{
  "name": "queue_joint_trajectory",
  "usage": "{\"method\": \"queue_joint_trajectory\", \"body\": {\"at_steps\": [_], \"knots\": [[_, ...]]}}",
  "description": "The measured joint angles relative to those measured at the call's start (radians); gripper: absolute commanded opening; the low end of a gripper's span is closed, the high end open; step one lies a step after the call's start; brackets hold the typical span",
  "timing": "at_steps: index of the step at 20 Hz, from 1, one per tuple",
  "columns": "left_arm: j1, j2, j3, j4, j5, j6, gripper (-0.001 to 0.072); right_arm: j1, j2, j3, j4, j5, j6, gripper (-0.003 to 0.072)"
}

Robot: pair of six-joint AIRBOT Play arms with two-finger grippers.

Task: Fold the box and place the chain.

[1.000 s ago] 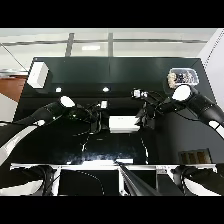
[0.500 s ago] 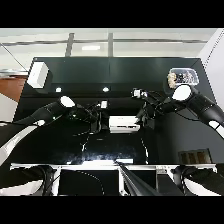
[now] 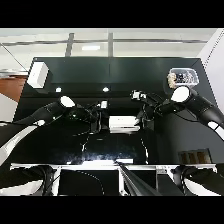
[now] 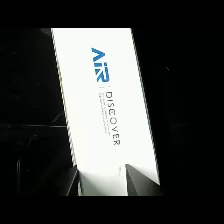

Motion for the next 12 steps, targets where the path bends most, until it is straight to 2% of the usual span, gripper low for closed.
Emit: {"method": "queue_joint_trajectory", "body": {"at_steps": [2, 12], "knots": [[0.0, 0.0, 0.0, 0.0, 0.0, 0.0, 0.0479, 0.001, 0.0, -0.002, -0.002, 0.0, 0.003, 0.0389], [0.0, 0.0, 0.0, 0.0, 0.0, -0.002, 0.0479, 0.0, 0.004, -0.002, -0.01, -0.021, 0.03, 0.0388]]}}
